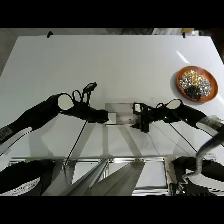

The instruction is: Fold the box and place the chain.

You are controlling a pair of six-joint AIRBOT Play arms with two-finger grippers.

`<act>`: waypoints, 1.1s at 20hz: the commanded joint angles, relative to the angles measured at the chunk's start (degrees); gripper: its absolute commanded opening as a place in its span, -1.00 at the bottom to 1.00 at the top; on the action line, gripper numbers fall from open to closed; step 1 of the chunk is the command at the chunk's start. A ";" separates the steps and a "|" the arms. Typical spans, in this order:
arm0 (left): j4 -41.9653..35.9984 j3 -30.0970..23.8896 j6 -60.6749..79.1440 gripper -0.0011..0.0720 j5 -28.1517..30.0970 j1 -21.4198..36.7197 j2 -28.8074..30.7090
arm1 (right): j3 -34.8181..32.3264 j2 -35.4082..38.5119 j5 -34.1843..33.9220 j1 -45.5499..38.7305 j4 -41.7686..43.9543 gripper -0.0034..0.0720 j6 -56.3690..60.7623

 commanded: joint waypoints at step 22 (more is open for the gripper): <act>32.85 26.29 -43.89 -0.18 -23.32 -14.60 -19.47 | 0.00 0.02 0.02 0.04 0.02 0.16 0.02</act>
